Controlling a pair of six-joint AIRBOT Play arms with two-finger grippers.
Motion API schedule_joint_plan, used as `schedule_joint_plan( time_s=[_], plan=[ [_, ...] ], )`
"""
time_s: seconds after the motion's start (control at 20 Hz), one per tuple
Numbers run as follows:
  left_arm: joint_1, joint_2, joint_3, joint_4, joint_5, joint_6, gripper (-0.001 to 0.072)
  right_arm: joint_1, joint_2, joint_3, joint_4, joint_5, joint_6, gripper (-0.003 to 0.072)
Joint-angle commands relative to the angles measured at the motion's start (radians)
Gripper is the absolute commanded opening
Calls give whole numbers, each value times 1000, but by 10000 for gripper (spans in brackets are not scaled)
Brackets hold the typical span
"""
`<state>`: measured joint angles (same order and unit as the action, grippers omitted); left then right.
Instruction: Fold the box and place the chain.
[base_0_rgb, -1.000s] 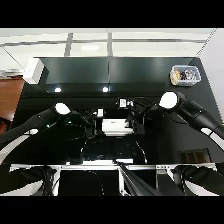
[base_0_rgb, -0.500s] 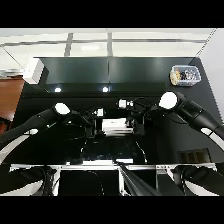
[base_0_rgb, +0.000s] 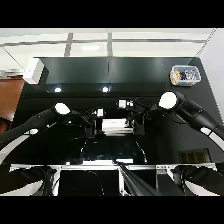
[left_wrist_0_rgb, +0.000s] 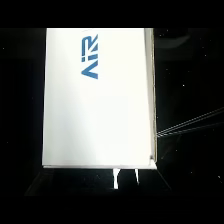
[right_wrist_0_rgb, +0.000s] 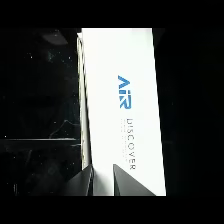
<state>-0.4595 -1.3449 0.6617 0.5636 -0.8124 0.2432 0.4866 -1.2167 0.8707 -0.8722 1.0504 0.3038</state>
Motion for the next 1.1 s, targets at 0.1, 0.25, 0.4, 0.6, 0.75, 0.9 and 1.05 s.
schedule_joint_plan(
  time_s=[0.1,0.25,0.4,0.6,0.75,0.9,1.05],
  plan=[
    [0,0,0,0,-1,0,350,1,-20,-1,-2,4,4,132],
    [0,0,0,0,-1,0,350,1,-23,-1,-2,8,7,131],
    [0,0,0,0,-1,-1,351,0,-22,-1,-5,19,11,131],
    [0,0,0,0,-1,0,350,0,-16,0,-3,20,46,131],
    [0,0,0,0,-1,0,351,0,7,0,-4,20,52,131],
    [0,0,0,0,0,0,351,-11,56,0,4,20,136,131],
    [0,0,0,0,-1,0,350,-89,90,-1,16,71,459,8]
  ],
)
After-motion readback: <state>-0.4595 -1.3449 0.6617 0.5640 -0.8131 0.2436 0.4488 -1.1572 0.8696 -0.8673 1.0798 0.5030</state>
